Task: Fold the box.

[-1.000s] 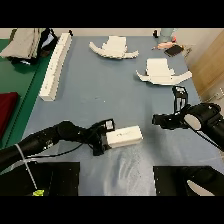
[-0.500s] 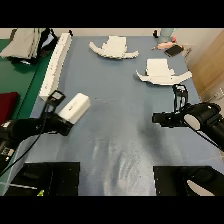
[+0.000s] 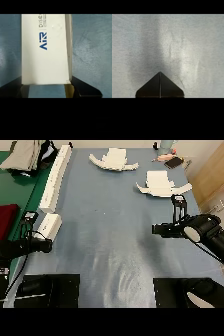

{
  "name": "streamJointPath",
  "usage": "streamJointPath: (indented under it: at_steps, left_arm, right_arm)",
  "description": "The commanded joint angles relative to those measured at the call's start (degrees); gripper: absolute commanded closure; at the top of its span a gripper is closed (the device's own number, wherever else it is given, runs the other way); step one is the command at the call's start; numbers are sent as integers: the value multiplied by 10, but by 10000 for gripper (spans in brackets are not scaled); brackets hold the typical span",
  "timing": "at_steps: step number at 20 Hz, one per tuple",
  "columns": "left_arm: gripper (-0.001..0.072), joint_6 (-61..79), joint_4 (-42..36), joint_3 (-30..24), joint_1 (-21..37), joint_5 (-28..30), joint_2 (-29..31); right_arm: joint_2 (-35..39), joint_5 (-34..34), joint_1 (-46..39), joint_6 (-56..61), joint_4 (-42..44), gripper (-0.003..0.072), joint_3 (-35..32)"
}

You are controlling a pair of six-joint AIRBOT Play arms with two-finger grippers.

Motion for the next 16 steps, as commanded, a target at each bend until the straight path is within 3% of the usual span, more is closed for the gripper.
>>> streamJointPath:
  at_steps: [1,10,16]
  left_arm:
    - [238,16,4,-12,31,58,-12]
    - [238,22,-35,-10,73,185,-154]
    - [238,80,-92,-8,74,233,-197]
  right_arm:
    - [0,-1,0,-3,0,685,0]
    - [0,0,0,-3,0,685,0]
    - [0,-1,0,-3,1,685,0]
